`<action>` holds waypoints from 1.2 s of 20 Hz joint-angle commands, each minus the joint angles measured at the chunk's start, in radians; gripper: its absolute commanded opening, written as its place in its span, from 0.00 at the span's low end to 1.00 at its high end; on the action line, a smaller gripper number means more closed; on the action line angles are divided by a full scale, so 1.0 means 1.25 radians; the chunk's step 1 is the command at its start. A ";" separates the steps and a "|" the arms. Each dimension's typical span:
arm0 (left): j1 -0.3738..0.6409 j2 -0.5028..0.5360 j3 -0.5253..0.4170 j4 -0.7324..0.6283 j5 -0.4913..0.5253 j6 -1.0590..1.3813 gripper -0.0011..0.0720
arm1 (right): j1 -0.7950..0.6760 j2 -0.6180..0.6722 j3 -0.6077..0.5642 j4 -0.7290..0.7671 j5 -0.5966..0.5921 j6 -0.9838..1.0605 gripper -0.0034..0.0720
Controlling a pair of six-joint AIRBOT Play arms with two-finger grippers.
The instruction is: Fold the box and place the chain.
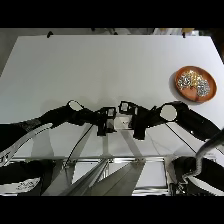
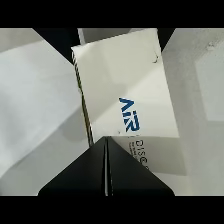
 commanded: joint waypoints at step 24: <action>0.001 0.000 0.000 0.000 -0.001 0.000 0.47 | -0.472 0.176 -0.063 -0.352 0.286 0.656 0.06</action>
